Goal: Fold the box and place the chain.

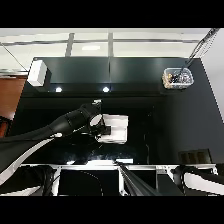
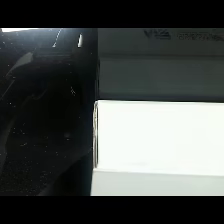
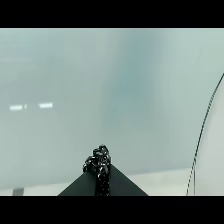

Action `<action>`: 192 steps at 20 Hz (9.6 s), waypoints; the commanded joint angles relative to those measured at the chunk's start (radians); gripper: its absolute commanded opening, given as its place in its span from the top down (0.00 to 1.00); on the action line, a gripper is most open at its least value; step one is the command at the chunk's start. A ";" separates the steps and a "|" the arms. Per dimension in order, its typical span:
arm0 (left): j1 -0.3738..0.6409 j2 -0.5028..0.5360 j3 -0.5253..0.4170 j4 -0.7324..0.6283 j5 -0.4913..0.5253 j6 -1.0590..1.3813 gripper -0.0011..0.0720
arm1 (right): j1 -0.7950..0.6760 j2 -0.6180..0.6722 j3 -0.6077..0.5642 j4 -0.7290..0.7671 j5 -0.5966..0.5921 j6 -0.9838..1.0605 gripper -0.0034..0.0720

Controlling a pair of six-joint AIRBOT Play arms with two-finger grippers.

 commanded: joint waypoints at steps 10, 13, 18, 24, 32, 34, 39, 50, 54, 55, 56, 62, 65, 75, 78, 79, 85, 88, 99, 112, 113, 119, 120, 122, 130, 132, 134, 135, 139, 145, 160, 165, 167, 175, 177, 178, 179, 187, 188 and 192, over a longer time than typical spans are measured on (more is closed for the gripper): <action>0.000 0.000 0.000 0.000 -0.001 0.000 0.94 | 0.000 0.145 -0.021 0.078 0.298 -0.127 0.92; 0.000 0.000 0.000 0.000 0.000 0.000 0.94 | 0.002 0.277 -0.133 0.199 0.468 -0.221 0.92; 0.000 0.000 0.000 0.000 0.000 0.000 0.94 | 0.003 0.392 -0.178 0.431 0.649 -0.256 0.92; 0.000 0.000 0.000 0.000 0.000 0.000 0.94 | 0.158 0.431 -0.178 0.506 0.750 -0.238 0.92; 0.000 0.000 0.000 0.000 0.003 0.000 0.94 | 0.385 0.429 -0.178 0.586 0.797 -0.177 0.92; 0.000 0.000 0.000 0.000 0.005 0.000 0.94 | 0.402 0.423 -0.178 0.586 0.824 -0.159 0.92; 0.000 0.000 0.000 0.000 0.005 0.000 0.94 | 0.431 0.391 -0.178 0.586 0.850 -0.151 0.92; 0.000 0.000 0.000 0.000 0.005 0.000 0.94 | 0.432 0.374 -0.591 0.929 0.716 -0.292 0.92; 0.000 0.000 0.000 0.000 0.006 0.000 0.94 | 0.431 0.363 -0.734 1.052 0.673 -0.364 0.92; 0.000 0.000 0.000 0.000 0.007 0.000 0.94 | 0.431 0.363 -0.752 1.035 0.675 -0.366 0.92; 0.000 0.000 0.000 0.000 0.008 0.000 0.94 | 0.431 0.363 -0.767 1.007 0.681 -0.365 0.92; 0.000 0.000 0.000 0.000 0.008 0.000 0.94 | 0.585 0.343 -0.998 0.997 0.513 -0.367 0.92; 0.000 0.000 0.000 0.000 0.006 0.000 0.94 | 0.578 0.344 -1.004 0.908 0.401 -0.354 0.92; 0.000 0.000 0.000 0.001 0.005 0.000 0.94 | 0.351 0.370 -1.004 0.863 0.645 -0.357 0.92; 0.000 0.000 0.000 0.001 0.005 0.000 0.94 | 0.338 0.394 -1.004 0.871 0.755 -0.357 0.92; 0.000 0.000 0.000 0.001 0.005 0.000 0.94 | 0.352 0.396 -1.005 0.880 0.777 -0.357 0.92; 0.000 0.000 0.000 0.003 0.005 0.000 0.94 | 0.573 0.384 -1.017 0.900 0.607 -0.357 0.93; 0.000 0.000 0.000 0.003 0.005 0.000 0.94 | 0.661 0.337 -1.017 0.898 0.516 -0.357 0.93; 0.000 0.000 0.000 0.003 0.005 0.000 0.94 | 0.699 0.226 -1.231 0.837 0.336 -0.344 0.43; 0.000 0.000 0.000 0.003 0.003 0.000 0.94 | 0.375 0.374 -1.511 0.566 0.177 -0.926 0.00; 0.000 0.000 0.000 0.003 -0.002 0.000 0.94 | 0.412 0.369 -1.551 0.578 0.135 -1.012 0.00; 0.000 0.000 0.000 0.000 -0.004 0.000 0.94 | 0.579 0.270 -1.630 0.870 -0.013 -1.516 0.00; 0.000 0.000 0.000 0.000 -0.004 0.000 0.94 | 0.584 0.263 -1.630 0.915 -0.029 -1.578 0.00; 0.000 0.000 0.000 0.000 -0.004 0.000 0.94 | 0.584 0.245 -1.630 0.989 -0.027 -1.689 0.00; 0.000 0.000 0.000 0.000 -0.003 0.000 0.94 | 0.628 0.175 -1.630 0.990 -0.051 -1.723 0.00; 0.000 0.000 0.000 0.000 -0.003 0.000 0.94 | 0.631 0.175 -1.630 0.998 -0.065 -1.708 0.08; 0.000 0.000 0.000 0.000 -0.003 0.000 0.94 | 0.627 0.178 -1.630 0.991 -0.066 -1.672 0.60; 0.000 0.000 0.000 0.000 -0.003 0.000 0.94 | 0.627 0.183 -1.630 0.981 -0.064 -1.660 0.72; 0.000 0.000 0.000 0.000 -0.003 0.000 0.94 | 0.625 0.251 -1.630 0.843 -0.064 -1.479 0.87; 0.000 0.000 0.000 0.000 -0.002 0.000 0.94 | 0.587 0.472 -1.624 0.660 0.037 -1.030 0.92; 0.000 0.000 0.000 -0.005 -0.002 0.000 0.94 | 0.574 0.610 -1.096 0.877 0.416 -0.560 0.92; 0.000 0.000 0.000 -0.005 -0.001 0.000 0.94 | 0.575 0.606 -1.096 1.019 0.332 -0.560 0.92; 0.000 0.000 0.000 -0.005 -0.001 0.000 0.94 | 0.575 0.587 -1.104 1.012 0.345 -0.556 0.92; 0.000 0.000 0.000 -0.004 0.000 0.000 0.94 | 0.627 0.446 -1.326 1.004 0.263 -0.541 0.92; 0.000 0.000 0.000 -0.004 0.000 0.000 0.94 | 0.660 0.386 -1.362 1.000 0.230 -0.540 0.92; 0.000 0.000 0.000 -0.004 0.002 0.000 0.94 | 0.663 0.359 -1.371 1.000 0.232 -0.541 0.92; 0.000 0.000 0.000 -0.004 0.009 0.000 0.94 | 0.662 0.338 -1.376 0.999 0.229 -0.541 0.92; 0.000 0.000 0.000 -0.027 -0.002 0.005 0.94 | 0.542 0.339 -1.370 0.914 0.348 -0.518 0.40; 0.000 0.000 0.000 -0.036 0.004 0.005 0.94 | 0.483 0.369 -1.369 0.914 0.389 -0.518 0.40; -0.002 0.000 0.021 -0.053 0.065 -0.082 0.94 | 0.226 0.546 -1.368 0.860 0.535 -0.519 0.40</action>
